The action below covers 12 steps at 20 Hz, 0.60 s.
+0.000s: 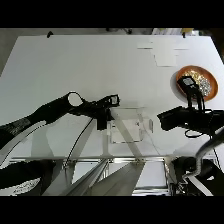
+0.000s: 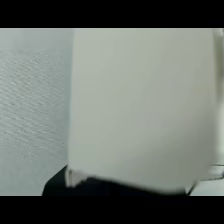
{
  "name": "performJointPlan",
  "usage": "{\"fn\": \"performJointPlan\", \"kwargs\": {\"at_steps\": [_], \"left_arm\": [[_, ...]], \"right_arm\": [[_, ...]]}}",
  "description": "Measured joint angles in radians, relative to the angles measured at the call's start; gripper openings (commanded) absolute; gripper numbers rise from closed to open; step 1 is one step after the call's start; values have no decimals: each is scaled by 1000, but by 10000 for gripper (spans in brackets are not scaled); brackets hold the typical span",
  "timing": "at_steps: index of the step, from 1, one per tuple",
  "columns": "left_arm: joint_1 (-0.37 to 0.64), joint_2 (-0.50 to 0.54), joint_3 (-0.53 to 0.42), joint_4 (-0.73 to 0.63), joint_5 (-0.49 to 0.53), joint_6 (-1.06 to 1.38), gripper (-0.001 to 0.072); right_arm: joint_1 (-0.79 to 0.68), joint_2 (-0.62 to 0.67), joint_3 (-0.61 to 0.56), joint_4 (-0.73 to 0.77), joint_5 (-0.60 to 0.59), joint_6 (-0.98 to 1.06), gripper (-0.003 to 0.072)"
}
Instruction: Fold the box and place the chain.
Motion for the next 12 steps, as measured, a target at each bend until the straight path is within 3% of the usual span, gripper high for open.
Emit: {"fn": "performJointPlan", "kwargs": {"at_steps": [12], "left_arm": [[-2, -90, -2, -112, 14, 228, 3]], "right_arm": [[0, 0, -1, 0, -11, -1, 326]]}}
